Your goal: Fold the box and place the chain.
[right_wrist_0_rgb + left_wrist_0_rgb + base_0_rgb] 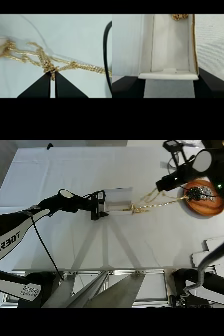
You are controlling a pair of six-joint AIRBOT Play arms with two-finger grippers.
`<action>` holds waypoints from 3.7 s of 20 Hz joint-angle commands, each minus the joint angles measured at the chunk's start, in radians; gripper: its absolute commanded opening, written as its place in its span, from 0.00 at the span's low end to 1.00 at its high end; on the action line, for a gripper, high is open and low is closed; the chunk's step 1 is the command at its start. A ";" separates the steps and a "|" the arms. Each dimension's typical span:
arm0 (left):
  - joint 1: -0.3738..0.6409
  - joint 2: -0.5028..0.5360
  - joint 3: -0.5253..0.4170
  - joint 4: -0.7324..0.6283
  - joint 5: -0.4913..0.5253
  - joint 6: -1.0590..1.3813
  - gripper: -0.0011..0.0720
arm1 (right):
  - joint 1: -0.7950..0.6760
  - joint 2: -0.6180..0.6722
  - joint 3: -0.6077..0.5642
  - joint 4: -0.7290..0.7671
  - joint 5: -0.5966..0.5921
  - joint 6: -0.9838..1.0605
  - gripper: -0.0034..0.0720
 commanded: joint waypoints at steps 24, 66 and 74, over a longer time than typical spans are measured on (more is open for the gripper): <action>0.000 0.000 0.000 0.000 0.000 0.000 0.37 | 0.288 -0.275 0.001 0.202 -0.172 0.020 0.37; 0.000 0.000 0.000 0.000 0.000 0.000 0.37 | -0.093 -0.274 -0.311 0.380 -0.323 -1.123 0.06; 0.000 0.000 0.000 0.000 0.000 0.000 0.37 | -0.092 -0.089 -0.311 0.388 -0.335 -0.911 0.06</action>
